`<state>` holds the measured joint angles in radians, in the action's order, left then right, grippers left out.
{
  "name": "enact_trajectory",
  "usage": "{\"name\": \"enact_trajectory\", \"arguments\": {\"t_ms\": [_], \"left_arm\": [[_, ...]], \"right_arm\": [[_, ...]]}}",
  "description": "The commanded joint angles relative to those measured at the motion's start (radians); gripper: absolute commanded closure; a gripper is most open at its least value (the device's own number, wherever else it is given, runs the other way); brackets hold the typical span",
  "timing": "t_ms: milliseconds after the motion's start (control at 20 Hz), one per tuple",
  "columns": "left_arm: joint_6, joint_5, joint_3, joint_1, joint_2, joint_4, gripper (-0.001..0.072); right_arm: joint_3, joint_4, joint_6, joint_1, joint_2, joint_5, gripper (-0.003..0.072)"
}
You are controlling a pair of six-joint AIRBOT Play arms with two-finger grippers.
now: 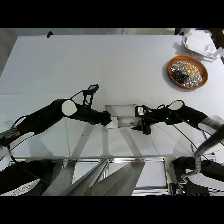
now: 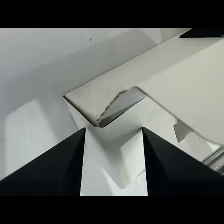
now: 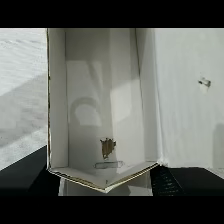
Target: Fold the box and place the chain.
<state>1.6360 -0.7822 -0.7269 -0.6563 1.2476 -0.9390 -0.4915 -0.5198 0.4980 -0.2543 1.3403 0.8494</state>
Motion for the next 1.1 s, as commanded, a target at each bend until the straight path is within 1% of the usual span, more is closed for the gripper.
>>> {"name": "enact_trajectory", "arguments": {"t_ms": [0,150,350,500,700,800,1050], "left_arm": [[0.128,-0.043,-0.034,-0.013,0.003,-0.132,0.0316],[0.198,-0.087,-0.092,-0.026,0.016,-0.202,0.0316],[0.231,-0.136,-0.156,-0.071,0.074,-0.222,0.0316],[0.237,-0.173,-0.186,-0.096,0.110,-0.232,0.0316],[0.343,-0.231,-0.203,-0.095,0.109,-0.318,0.0316],[0.382,-0.241,-0.212,-0.099,0.111,-0.327,0.0316],[0.510,-0.288,-0.299,-0.118,0.166,-0.369,0.0317]], "right_arm": [[-0.001,0.000,-0.001,0.000,0.000,0.000,0.0229],[-0.001,0.000,0.000,0.000,0.000,0.000,0.0229],[-0.001,0.000,0.000,0.000,0.000,0.000,0.0229],[-0.001,0.000,0.000,0.000,0.000,0.000,0.0229],[-0.001,0.000,-0.001,0.000,0.000,0.000,0.0229],[-0.001,0.000,0.000,0.000,0.000,0.000,0.0229],[-0.001,0.000,-0.001,0.000,0.000,0.000,0.0229]]}}
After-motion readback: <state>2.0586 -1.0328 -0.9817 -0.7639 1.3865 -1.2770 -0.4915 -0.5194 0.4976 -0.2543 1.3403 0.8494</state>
